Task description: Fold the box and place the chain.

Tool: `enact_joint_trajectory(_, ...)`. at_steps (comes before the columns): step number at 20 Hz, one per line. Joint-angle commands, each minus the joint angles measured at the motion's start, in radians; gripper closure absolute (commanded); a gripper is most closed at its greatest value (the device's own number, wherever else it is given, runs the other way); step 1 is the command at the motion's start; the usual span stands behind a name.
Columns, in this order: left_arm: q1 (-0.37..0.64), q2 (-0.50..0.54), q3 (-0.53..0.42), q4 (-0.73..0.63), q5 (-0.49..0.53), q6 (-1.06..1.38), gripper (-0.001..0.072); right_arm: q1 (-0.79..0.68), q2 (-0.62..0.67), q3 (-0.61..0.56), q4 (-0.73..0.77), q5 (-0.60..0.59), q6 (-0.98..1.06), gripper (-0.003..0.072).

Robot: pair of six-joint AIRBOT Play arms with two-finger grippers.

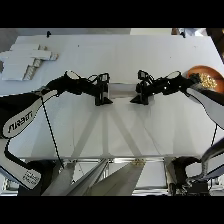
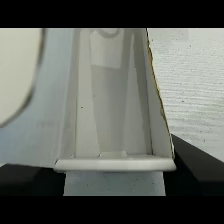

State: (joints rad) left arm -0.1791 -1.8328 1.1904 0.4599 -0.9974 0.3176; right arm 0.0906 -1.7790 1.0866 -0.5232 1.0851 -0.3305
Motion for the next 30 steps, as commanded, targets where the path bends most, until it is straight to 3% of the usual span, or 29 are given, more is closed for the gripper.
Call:
enact_joint_trajectory(1,0.0,-0.001,0.0,0.002,0.003,-0.001,0.0368,0.001,0.0,0.0,0.001,0.0,0.0,0.0351)
enact_joint_trajectory(18,0.0,-0.001,0.0,0.002,0.003,-0.001,0.0368,0.002,0.0,0.0,0.003,-0.002,0.001,0.0346)
enact_joint_trajectory(21,0.0,-0.001,0.0,0.002,0.003,-0.001,0.0368,0.002,0.0,0.0,0.008,-0.004,0.001,0.0135)
enact_joint_trajectory(30,0.0,-0.001,0.0,0.002,0.002,-0.001,0.0368,-0.05,0.103,0.0,-0.052,0.065,0.024,0.0107)
